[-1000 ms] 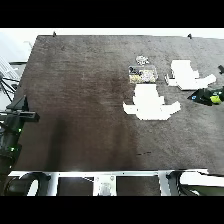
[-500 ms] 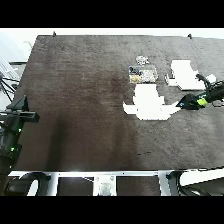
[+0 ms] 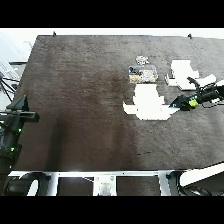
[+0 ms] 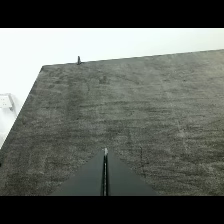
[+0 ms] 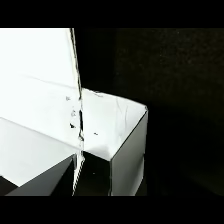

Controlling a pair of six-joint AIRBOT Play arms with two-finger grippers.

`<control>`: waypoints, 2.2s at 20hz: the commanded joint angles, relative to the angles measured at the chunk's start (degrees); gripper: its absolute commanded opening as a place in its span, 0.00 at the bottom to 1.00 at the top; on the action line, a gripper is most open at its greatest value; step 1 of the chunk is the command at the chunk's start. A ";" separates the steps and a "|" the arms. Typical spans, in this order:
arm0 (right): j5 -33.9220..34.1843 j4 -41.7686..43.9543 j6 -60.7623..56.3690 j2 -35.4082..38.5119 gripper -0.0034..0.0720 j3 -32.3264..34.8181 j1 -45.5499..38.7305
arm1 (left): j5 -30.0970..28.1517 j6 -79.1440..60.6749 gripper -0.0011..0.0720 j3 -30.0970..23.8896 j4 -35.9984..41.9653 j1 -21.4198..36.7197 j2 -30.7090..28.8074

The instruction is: Fold the box and place the chain.

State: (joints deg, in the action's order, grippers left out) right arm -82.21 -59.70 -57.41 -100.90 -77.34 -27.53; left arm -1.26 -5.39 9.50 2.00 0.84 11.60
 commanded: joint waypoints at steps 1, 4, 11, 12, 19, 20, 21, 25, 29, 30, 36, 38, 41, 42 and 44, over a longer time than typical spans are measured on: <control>0.11 0.85 1.11 -2.34 0.72 -0.02 0.24 | -0.02 0.00 0.04 0.07 -0.02 -0.02 -0.04; -1.88 4.48 4.50 -3.28 0.63 0.02 0.33 | -0.04 0.00 0.04 0.07 -0.02 -0.02 -0.04; -5.62 17.29 8.66 -0.85 0.06 5.42 0.79 | 0.00 0.00 0.04 0.07 -0.02 -0.02 -0.04; -4.42 19.47 8.92 0.63 0.06 8.17 1.55 | 0.00 0.00 0.04 0.07 -0.02 -0.02 -0.04; 9.07 29.31 8.02 3.85 0.06 14.16 19.17 | -0.02 0.00 0.04 0.07 -0.02 -0.02 -0.04; 12.41 29.29 7.13 3.85 0.06 13.97 21.79 | -0.02 0.00 0.04 0.07 -0.02 -0.02 -0.04; 15.13 29.29 6.80 3.85 0.06 13.60 24.22 | -0.02 0.00 0.04 0.07 -0.02 -0.02 -0.04; 22.93 30.84 4.94 3.89 0.06 13.05 28.92 | 0.00 0.02 0.04 0.07 -0.02 -0.02 -0.04; 25.53 31.63 5.64 3.91 0.06 12.92 30.64 | 0.37 0.00 0.04 0.07 -0.02 -0.02 -0.04; 25.92 31.63 6.10 3.91 0.06 12.94 30.77 | 0.17 -0.07 0.04 0.07 -0.04 -0.02 -0.04; 26.29 31.61 10.12 3.91 0.06 12.70 31.04 | 6.08 -0.31 0.11 0.07 -0.07 -0.02 -0.04; 26.67 31.61 11.08 3.89 0.06 12.70 31.01 | 11.80 -0.68 0.58 0.07 -0.07 -0.02 -0.02; 27.39 31.58 12.59 3.89 0.06 12.70 31.01 | 17.29 -0.63 0.59 0.07 -0.02 -0.02 2.40; 27.36 31.58 12.70 3.89 0.06 12.70 31.01 | 16.63 -0.63 0.62 0.09 0.00 -0.02 3.91; 27.36 31.41 12.94 3.89 0.06 12.70 31.04 | 16.92 -0.63 0.62 0.74 0.00 -0.02 8.52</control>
State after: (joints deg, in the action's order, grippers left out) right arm -55.13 -28.14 -45.60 -97.01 -64.58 3.44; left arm 13.13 -5.91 9.76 1.89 0.84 15.90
